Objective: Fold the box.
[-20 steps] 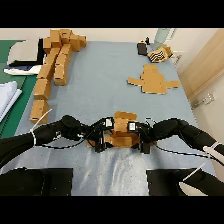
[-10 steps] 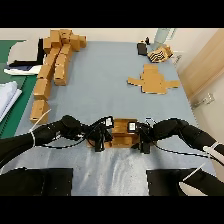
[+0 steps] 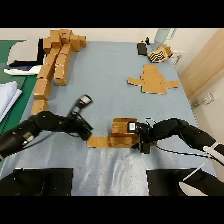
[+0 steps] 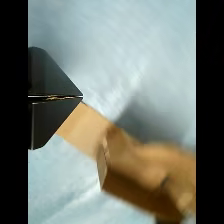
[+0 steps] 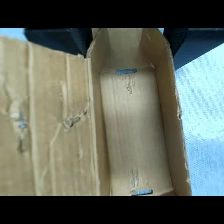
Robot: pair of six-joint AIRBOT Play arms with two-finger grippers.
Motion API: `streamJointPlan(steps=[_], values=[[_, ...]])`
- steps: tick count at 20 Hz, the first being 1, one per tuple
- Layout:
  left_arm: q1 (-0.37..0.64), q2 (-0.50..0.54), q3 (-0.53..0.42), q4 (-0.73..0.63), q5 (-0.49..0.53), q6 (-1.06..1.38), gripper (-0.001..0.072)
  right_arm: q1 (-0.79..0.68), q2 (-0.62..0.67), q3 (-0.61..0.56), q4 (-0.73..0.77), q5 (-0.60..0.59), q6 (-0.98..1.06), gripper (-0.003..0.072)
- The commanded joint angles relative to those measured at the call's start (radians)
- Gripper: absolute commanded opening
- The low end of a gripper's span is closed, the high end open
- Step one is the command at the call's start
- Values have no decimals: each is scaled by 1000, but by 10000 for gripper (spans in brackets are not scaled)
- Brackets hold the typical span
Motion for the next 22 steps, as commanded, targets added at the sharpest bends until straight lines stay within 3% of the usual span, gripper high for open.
streamJointPlan(steps=[1, 3, 6, 11, 17, 22], values=[[158, 53, -11, 252, -208, -591, 16, 0, 0, 0, 0, 0, 0, 511], [180, 17, -46, 190, -247, -591, 16, 0, 0, 0, 0, 0, 0, 511], [179, -54, -99, 44, -190, -587, 16, 0, 0, 0, 0, 0, 0, 512], [164, -195, -102, -296, -154, -323, 15, 0, 0, 0, 0, 0, 0, 511], [70, -252, -102, -332, -72, -318, 15, 0, 0, 0, 0, 0, 0, 512], [55, -251, -99, -443, -97, -224, 15, 0, 0, 0, 0, 0, 0, 512]])
